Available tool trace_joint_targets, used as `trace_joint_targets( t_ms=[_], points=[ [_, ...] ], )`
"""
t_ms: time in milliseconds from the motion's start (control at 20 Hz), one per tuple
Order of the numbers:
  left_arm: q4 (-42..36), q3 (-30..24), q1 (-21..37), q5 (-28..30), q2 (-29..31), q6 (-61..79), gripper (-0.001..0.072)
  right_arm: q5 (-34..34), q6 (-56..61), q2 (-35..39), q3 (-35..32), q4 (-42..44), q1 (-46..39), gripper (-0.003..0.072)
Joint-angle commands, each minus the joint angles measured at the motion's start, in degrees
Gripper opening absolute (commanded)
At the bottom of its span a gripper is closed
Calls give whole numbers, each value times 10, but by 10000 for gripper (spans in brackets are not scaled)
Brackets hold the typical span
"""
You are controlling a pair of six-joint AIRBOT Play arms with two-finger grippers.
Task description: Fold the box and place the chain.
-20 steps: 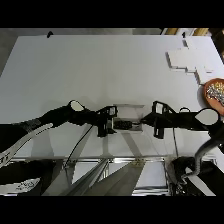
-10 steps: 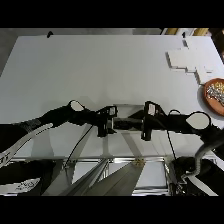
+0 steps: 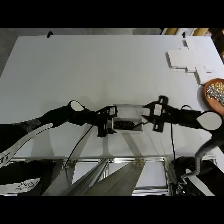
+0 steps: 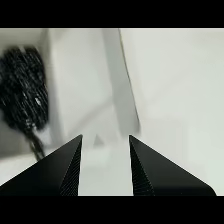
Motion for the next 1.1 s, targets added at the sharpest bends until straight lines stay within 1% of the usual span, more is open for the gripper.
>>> trace_joint_targets(
  t_ms=[0, 150, 250, 450, 550, 600, 750, 900, 1050],
  points=[
    [0, 0, 1, 0, 0, 0, 205, 31, -2, -25, -5, -55, -84, 327],
    [0, 0, 1, 0, 0, 0, 205, 45, -2, -88, -9, -56, -84, 325],
    [0, 0, 1, 0, 0, 0, 205, 43, -7, -121, -12, -56, -76, 293],
    [0, 0, 1, 0, 0, 0, 205, 36, -46, -175, -12, -55, -34, 287],
    [0, 0, 1, 0, 0, 0, 205, 25, -65, -198, -12, -41, -8, 286],
    [0, 0, 1, 0, 0, 0, 205, 22, -76, -205, -12, -34, 3, 286],
    [0, 0, 1, 0, 0, 0, 205, 20, -93, -217, -12, -25, 20, 173],
    [0, 0, 1, 0, 0, 0, 205, 5, -93, -217, -12, -23, 20, 168],
    [0, 0, 1, 0, 0, 0, 205, 5, -92, -217, -12, -3, 20, 155]
  ],
)
